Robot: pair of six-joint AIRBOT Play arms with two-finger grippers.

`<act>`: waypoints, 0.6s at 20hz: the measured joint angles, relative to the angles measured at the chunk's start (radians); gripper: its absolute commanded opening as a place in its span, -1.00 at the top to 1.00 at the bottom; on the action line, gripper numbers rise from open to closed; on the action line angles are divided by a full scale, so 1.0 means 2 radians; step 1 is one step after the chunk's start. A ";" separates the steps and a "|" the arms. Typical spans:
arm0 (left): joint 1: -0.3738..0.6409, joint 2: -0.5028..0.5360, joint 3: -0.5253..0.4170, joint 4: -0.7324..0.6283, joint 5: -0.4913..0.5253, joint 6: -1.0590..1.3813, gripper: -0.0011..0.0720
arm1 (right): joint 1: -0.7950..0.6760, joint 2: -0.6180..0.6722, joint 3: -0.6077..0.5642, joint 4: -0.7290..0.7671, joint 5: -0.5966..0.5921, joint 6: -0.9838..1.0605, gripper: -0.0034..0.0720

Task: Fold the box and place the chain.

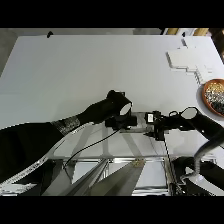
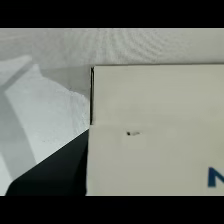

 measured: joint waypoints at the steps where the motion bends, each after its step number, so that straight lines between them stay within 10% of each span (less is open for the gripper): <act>1: -0.001 -0.004 0.006 0.004 -0.004 -0.006 0.25 | 0.000 0.000 0.000 0.000 0.000 0.000 -0.61; 7: -0.006 -0.021 0.024 0.018 -0.013 -0.037 0.26 | 0.000 0.000 0.000 0.000 0.000 0.000 -0.61; 12: -0.007 -0.025 0.026 0.025 -0.026 -0.044 0.90 | 0.000 0.000 0.000 0.000 0.000 -0.001 -0.61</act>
